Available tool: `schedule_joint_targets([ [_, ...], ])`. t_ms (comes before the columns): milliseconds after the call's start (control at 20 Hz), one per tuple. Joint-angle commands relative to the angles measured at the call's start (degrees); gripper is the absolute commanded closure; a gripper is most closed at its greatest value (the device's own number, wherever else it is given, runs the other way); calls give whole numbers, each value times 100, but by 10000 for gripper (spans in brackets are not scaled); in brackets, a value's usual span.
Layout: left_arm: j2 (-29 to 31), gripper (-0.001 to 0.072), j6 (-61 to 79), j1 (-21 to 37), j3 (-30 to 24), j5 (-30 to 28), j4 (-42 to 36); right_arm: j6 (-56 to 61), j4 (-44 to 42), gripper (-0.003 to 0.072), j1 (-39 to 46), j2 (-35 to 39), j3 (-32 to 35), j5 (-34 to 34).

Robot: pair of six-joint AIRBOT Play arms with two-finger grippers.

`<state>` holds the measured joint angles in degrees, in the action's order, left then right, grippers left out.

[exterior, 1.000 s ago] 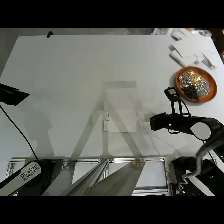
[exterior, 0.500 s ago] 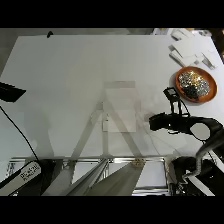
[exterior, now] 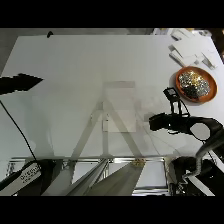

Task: Fold the box and place the chain.

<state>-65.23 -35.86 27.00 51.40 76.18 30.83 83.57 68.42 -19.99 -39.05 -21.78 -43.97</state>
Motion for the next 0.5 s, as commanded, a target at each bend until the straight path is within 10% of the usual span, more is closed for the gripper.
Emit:
schedule_joint_targets([
  [0,-2,14,-48,-1445,-2,7,518,2,-20,669,-7,4,2,-15],
  [450,-2,15,-577,-5674,-2,-4155,1123,-2,-22,669,-7,4,2,-146],
])
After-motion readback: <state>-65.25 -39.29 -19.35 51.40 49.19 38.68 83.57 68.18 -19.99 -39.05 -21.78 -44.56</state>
